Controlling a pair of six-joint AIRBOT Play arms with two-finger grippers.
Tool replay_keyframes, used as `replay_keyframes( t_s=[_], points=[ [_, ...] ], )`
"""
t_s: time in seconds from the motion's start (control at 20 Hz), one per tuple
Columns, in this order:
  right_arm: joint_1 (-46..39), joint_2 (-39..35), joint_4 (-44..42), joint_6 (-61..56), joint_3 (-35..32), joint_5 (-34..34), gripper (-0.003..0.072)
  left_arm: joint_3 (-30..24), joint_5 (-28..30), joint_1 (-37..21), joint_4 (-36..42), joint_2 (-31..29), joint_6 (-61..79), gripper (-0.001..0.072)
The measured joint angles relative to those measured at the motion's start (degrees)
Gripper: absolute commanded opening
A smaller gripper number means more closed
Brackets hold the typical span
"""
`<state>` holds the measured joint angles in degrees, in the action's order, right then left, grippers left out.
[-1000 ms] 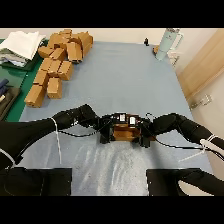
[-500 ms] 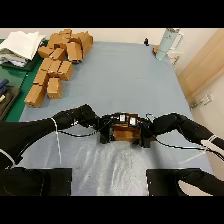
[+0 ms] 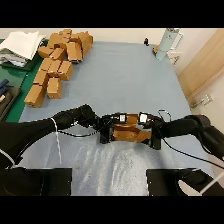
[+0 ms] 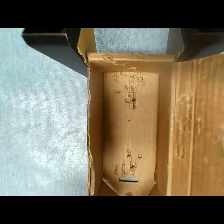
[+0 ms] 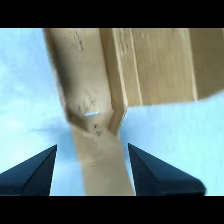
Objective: Fold the box.
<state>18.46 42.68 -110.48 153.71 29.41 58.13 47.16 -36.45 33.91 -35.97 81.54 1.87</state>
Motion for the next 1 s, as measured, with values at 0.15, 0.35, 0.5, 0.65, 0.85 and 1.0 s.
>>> replay_keyframes(
  t_s=[0.15, 0.35, 0.5, 0.65, 0.85, 1.0],
  points=[
    [0.0, -6.7, -1.7, -10.5, -0.1, 4.1, 0.0221, 0.0, 0.0, 0.0, 0.0, 0.0, 0.0, 0.0511],
    [0.1, -11.6, -6.8, -25.4, -0.3, 7.0, 0.0216, 0.0, 0.0, 0.0, 0.0, 0.0, 0.0, 0.0511],
    [0.1, -12.9, -10.5, -33.4, -0.3, 7.8, 0.0216, 0.0, 0.0, 0.0, 0.0, 0.0, 0.0, 0.0511],
    [0.1, -13.4, -12.3, -43.1, -0.3, 8.1, 0.0217, 0.0, 0.0, 0.0, 0.0, 0.0, 0.0, 0.0510],
    [0.1, -13.6, -13.4, -55.3, -0.3, 7.0, 0.0192, 0.0, 0.0, 0.0, 0.0, 0.0, 0.0, 0.0511],
    [0.2, -13.3, -14.3, -62.9, -0.3, 4.2, 0.0003, 0.0, 0.0, 0.0, 0.0, 0.0, 0.0, 0.0511]
  ],
)
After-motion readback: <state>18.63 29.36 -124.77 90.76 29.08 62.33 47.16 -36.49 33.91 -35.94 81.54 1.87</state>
